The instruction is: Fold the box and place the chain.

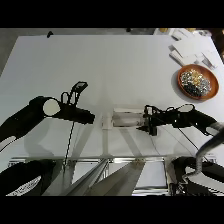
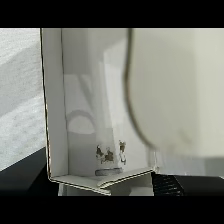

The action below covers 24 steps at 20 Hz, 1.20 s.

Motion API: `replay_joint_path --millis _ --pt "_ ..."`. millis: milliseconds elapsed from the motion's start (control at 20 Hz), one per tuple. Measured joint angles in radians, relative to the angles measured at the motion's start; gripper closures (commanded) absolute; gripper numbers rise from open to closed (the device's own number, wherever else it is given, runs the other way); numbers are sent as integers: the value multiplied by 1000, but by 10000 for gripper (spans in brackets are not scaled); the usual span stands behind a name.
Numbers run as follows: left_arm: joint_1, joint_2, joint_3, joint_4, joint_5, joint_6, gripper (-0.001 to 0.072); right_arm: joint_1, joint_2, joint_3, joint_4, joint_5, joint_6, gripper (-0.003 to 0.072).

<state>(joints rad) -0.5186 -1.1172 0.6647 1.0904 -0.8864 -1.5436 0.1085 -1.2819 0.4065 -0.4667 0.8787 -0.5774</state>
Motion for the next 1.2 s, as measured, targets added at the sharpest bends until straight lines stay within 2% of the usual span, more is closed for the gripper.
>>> replay_joint_path --millis 250,550,700,850,900,1200 --pt "-14 -121 -25 -193 63 -16 705 0 0 0 0 0 0 267" --pt "-44 -200 -27 -288 106 8 701 0 0 0 0 0 0 267" --pt "-60 -192 -17 -331 110 50 698 0 0 0 0 0 0 267" --pt "-74 -156 -9 -350 115 71 566 0 0 0 0 0 0 267" --pt "-78 -143 -7 -354 115 75 550 0 0 0 0 0 0 267" --pt "-100 -103 21 -376 114 82 548 0 0 0 0 0 0 267"
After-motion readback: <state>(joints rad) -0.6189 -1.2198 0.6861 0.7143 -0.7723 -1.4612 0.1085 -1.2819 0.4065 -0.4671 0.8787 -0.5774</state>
